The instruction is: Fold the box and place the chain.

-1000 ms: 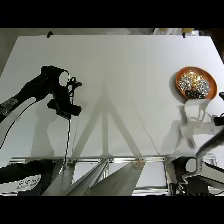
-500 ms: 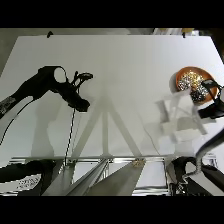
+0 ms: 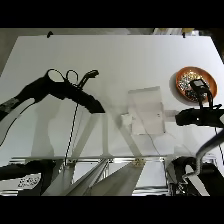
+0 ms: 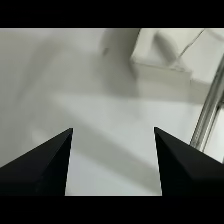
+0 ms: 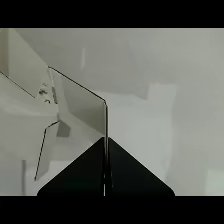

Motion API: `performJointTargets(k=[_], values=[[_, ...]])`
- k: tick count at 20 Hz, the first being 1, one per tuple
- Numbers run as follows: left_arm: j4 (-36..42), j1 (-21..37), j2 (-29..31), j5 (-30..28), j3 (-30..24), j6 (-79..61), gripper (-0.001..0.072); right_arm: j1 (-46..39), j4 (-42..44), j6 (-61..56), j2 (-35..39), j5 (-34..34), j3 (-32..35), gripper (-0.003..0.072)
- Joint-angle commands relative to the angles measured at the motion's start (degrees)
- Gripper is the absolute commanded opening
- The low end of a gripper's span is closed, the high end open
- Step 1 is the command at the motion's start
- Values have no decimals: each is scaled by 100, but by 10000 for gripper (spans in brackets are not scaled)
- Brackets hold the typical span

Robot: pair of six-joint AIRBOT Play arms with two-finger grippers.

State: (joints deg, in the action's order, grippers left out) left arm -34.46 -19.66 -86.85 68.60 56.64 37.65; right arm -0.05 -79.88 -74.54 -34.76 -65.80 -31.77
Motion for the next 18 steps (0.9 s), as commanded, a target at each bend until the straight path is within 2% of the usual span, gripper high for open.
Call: performJointTargets(k=[1,6,13,15,16,18], values=[[1606,-385,-407,-752,-81,-1379,561,376,420,0,201,-26,72,10],[2758,-758,-815,-968,-66,-2601,561,511,470,2,201,-216,72,10],[2627,-916,-1180,-664,186,-2715,546,511,520,2,201,-234,72,11],[2356,-1051,-1191,-649,184,-2717,350,511,520,4,201,-232,72,11],[2282,-1073,-1191,-654,186,-2717,305,511,520,4,201,-232,72,11],[2280,-1012,-1187,-634,210,-2763,154,511,520,4,201,-232,72,11]])
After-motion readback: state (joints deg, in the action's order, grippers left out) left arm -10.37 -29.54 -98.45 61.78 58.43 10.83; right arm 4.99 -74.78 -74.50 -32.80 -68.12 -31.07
